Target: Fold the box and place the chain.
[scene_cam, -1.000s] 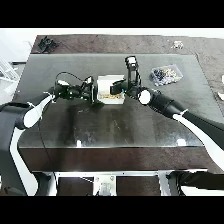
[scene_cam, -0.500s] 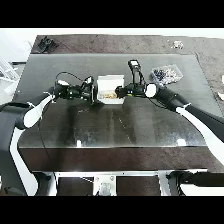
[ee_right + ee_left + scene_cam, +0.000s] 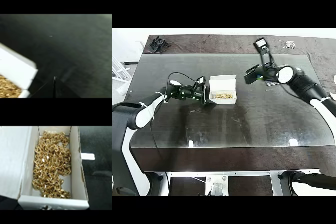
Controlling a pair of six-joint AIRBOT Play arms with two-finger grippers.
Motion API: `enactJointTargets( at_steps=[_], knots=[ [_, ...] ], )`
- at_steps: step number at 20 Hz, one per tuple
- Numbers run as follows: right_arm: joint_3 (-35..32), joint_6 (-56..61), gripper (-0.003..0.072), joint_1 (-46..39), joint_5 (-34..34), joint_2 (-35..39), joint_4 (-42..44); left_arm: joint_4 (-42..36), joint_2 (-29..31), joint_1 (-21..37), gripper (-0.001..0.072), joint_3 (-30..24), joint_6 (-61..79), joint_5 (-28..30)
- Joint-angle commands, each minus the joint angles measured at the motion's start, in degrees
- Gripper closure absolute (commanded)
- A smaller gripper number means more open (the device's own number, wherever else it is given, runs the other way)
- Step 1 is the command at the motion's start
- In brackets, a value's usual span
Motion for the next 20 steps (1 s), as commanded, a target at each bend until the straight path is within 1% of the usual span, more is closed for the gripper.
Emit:
enactJointTargets(
  at_steps=[1,2,4,7,10,12,15,17,18,20],
  knots=[
    [2.6,-9.6,0.0682,-5.9,-0.1,-1.0,4.3,0.0,0.0,0.0,0.0409,0.0,0.0,0.0],
    [3.3,-13.3,0.0681,-7.1,0.4,-1.9,7.7,0.0,0.0,0.0,0.0409,0.0,0.0,0.0],
    [5.6,-22.6,0.0681,-9.0,4.5,-4.4,16.4,0.0,0.0,0.0,0.0409,0.0,0.0,0.0],
    [9.9,-35.7,0.0681,-11.1,14.8,-9.9,29.3,0.0,0.0,0.0,0.0409,0.0,0.0,0.0],
    [15.5,-41.6,0.0682,-12.6,23.6,-16.9,37.3,0.0,0.0,0.0,0.0409,0.0,0.0,0.0],
    [20.1,-43.5,0.0682,-12.9,29.2,-22.4,41.0,0.0,0.0,0.0,0.0409,0.0,0.0,0.0],
    [25.2,-43.5,0.0681,-12.8,33.8,-28.8,43.4,0.0,0.0,0.0,0.0409,0.0,0.0,0.0],
    [26.1,-42.7,0.0681,-12.5,37.0,-30.9,45.5,0.0,0.0,0.0,0.0409,0.0,0.0,0.0],
    [26.1,-41.7,0.0681,-12.1,38.4,-31.6,45.2,0.0,0.0,0.0,0.0409,0.0,0.0,0.0],
    [25.9,-41.8,0.0681,-11.6,39.5,-32.0,45.2,0.0,0.0,0.0,0.0409,0.0,0.0,0.0]
  ],
)
